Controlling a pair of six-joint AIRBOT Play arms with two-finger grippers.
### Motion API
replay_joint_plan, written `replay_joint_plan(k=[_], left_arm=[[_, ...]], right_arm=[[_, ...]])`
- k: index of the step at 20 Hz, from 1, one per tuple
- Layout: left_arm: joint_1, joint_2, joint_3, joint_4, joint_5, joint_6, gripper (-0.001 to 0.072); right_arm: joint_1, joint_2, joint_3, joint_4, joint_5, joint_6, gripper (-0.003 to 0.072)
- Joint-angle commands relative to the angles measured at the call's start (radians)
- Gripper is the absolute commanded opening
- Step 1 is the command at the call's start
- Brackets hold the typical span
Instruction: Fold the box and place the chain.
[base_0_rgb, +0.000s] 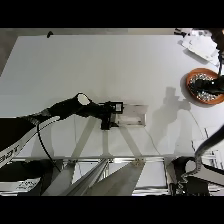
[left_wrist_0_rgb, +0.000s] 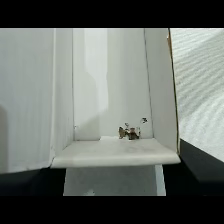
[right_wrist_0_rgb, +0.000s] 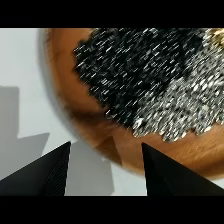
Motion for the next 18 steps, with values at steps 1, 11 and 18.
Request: replay_joint_plan(k=[1, 11, 18], left_arm=[[0.000, 0.001, 0.000, 0.000, 0.000, 0.000, 0.0254], [0.000, 0.001, 0.000, 0.000, 0.000, 0.000, 0.0254], [0.000, 0.001, 0.000, 0.000, 0.000, 0.000, 0.0254]], right_arm=[[-0.027, -0.096, 0.005, -0.021, -0.121, -0.008, 0.0486], [-0.039, -0.248, 0.087, -0.039, -0.168, -0.010, 0.0484], [-0.039, -0.290, 0.087, 0.035, -0.167, -0.038, 0.0231]])
